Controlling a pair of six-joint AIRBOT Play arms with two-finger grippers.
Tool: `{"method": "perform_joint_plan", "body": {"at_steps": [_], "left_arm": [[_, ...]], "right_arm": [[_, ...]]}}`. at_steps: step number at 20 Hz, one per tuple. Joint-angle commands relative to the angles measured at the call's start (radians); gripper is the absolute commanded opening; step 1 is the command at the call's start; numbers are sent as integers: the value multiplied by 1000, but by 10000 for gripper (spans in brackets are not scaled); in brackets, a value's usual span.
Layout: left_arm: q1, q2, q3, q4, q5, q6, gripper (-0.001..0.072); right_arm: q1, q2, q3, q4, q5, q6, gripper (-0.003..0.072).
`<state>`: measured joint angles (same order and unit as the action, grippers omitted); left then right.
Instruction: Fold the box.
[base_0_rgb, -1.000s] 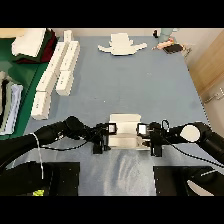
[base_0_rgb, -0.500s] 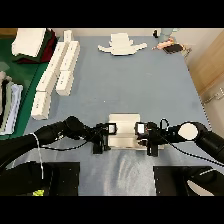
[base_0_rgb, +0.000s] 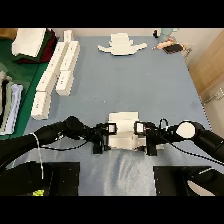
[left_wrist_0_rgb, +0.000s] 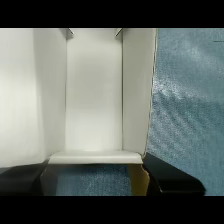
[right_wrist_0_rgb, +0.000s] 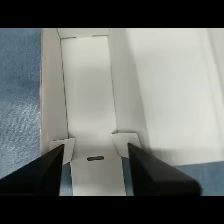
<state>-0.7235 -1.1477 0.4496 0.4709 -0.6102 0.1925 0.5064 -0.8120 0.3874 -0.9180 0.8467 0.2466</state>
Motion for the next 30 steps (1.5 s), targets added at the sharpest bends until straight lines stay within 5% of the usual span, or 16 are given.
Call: {"method": "perform_joint_plan", "body": {"at_steps": [1,2,3,12,16,22,29,30], "left_arm": [[0,0,0,0,0,1,521],[0,0,0,0,0,1,521],[0,0,0,0,0,1,521],[0,0,0,0,0,1,521],[0,0,0,0,0,1,521],[0,0,0,0,0,1,521],[0,0,0,0,0,1,521],[0,0,0,0,0,1,521]], "right_arm": [[0,12,11,-71,62,241,302],[0,24,31,-141,100,466,112],[0,38,53,-213,143,675,2],[-159,189,149,-772,392,1791,3],[-322,105,73,-603,376,1750,2],[-324,7,-43,-196,209,1517,2],[-324,140,-42,-8,209,1394,6],[-324,163,-42,6,209,1390,90]]}}
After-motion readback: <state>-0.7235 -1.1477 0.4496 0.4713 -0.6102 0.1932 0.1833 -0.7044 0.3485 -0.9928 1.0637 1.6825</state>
